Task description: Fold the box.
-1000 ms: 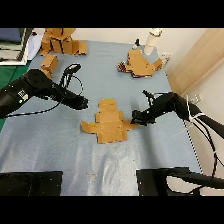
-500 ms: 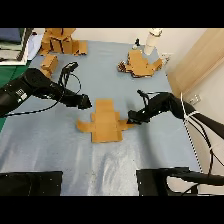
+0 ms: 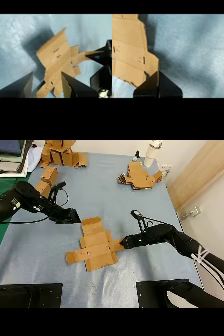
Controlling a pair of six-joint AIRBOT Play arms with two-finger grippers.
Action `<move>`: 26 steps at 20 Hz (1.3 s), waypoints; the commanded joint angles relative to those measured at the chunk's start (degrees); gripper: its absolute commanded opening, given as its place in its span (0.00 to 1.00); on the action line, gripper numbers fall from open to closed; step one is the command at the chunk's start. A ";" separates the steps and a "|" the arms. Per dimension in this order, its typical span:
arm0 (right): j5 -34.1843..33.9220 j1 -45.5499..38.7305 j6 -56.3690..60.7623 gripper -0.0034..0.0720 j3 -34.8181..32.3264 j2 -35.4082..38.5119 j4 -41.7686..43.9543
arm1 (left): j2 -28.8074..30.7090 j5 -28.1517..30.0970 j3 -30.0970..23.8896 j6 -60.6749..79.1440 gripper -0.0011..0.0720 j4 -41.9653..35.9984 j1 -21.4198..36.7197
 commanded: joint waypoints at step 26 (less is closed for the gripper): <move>5.64 1.18 -1.38 0.37 -1.70 4.24 -1.49 | -17.03 -2.75 -1.88 31.36 0.03 -25.77 -3.48</move>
